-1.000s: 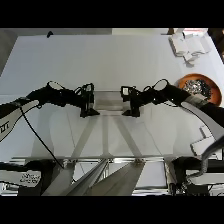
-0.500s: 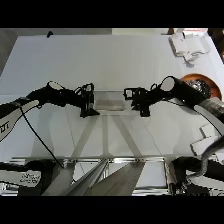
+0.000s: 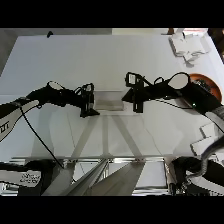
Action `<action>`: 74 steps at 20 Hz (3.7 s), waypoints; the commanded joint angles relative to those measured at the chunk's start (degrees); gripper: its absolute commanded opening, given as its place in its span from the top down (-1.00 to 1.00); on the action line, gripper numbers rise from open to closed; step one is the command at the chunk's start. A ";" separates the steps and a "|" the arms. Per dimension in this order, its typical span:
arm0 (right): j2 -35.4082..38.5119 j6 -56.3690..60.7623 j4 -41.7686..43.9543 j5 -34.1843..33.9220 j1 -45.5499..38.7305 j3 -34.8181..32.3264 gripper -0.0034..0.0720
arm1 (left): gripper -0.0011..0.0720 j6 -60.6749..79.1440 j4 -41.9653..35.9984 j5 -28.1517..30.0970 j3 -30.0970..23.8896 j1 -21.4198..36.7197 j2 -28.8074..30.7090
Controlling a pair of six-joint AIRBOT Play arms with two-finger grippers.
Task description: Fold the box and place the chain.
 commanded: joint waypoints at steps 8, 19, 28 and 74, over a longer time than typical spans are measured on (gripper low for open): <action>-13.40 0.15 19.63 -26.77 3.85 0.44 0.90 | -0.17 0.00 0.02 0.02 -0.02 0.00 0.02; -9.11 0.13 14.10 -18.43 3.54 0.44 0.90 | -0.17 0.00 0.02 0.02 -0.02 0.00 0.02; 2.67 -0.55 -13.22 4.00 -3.76 -0.59 0.09 | -0.17 0.00 0.02 0.02 -0.02 0.00 0.02; -9.84 3.78 -11.72 -5.42 2.84 -2.97 0.04 | -0.17 0.00 0.02 0.02 -0.02 0.00 0.02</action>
